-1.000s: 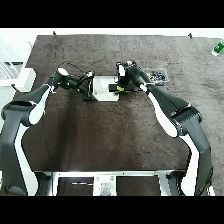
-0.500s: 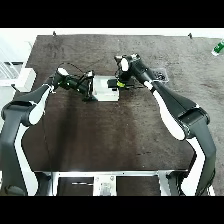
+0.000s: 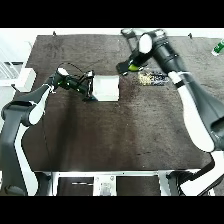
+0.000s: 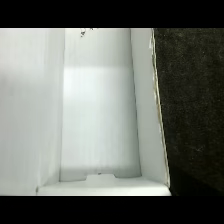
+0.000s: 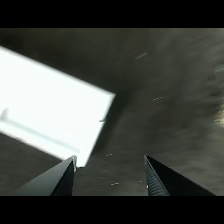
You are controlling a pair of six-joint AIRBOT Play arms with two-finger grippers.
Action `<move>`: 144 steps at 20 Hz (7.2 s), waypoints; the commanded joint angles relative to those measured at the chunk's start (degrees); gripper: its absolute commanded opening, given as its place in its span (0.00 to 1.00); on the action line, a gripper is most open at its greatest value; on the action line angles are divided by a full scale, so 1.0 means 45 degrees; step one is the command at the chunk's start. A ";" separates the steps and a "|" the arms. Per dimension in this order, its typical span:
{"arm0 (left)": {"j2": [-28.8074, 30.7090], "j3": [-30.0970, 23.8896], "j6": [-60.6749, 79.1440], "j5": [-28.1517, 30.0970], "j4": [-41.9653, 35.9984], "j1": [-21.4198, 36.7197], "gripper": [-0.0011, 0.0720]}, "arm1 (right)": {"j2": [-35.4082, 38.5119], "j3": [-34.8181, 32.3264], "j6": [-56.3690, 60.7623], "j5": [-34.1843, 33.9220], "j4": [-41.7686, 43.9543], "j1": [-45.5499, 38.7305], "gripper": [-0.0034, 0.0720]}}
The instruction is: Fold the box and place the chain.
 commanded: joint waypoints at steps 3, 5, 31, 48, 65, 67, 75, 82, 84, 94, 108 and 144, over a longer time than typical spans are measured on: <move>0.0000 0.0010 0.0005 0.0000 0.0000 -0.0010 0.68 | 0.1889 -0.1569 -0.1103 -0.1666 -0.0141 -0.1967 0.71; 0.0000 0.0010 0.0005 0.0000 0.0000 -0.0010 0.68 | 0.2540 -0.3133 -0.1574 -0.3011 0.0379 -0.2623 0.71; 0.0000 0.0010 0.0005 0.0000 0.0000 -0.0010 0.68 | -0.0559 -0.6985 -0.3648 -0.9054 0.6091 -0.4896 0.50; 0.0000 0.0010 0.0005 0.0000 0.0000 -0.0010 0.68 | -0.0510 -0.5620 -0.3599 -0.8330 0.6081 -0.4862 0.06; 0.0000 0.0010 0.0005 0.0000 -0.0005 -0.0010 0.68 | 0.5663 -0.5625 -0.5231 -0.6008 0.6076 -0.3109 0.06; 0.0000 0.0010 0.0005 0.0000 -0.0005 -0.0010 0.68 | 0.5663 -0.5659 -0.5231 -0.5906 0.6081 -0.2385 0.06; 0.0000 0.0010 0.0005 0.0000 -0.0005 -0.0010 0.68 | 0.5620 -0.6533 -0.5469 -0.7645 0.6076 0.0835 0.06; 0.0000 0.0010 0.0005 0.0000 -0.0005 -0.0010 0.68 | 0.3750 -0.6892 -0.5464 -0.8349 0.6824 0.1433 0.05; 0.0000 0.0010 0.0005 0.0000 -0.0005 -0.0010 0.68 | 0.3065 -0.6892 -0.5469 -0.8519 0.7164 0.1520 0.05; 0.0000 0.0010 0.0005 0.0000 -0.0010 -0.0010 0.68 | -0.0209 -0.6892 -0.5513 -0.9413 0.7329 0.1865 0.06; 0.0000 0.0010 0.0005 0.0000 -0.0024 -0.0010 0.68 | 0.3691 -1.1006 -0.3949 -1.0326 0.7295 -0.2288 0.54; 0.0000 0.0010 0.0005 0.0000 -0.0029 -0.0010 0.68 | 0.0617 -0.9024 -0.2346 -1.3750 0.9938 -0.2429 0.05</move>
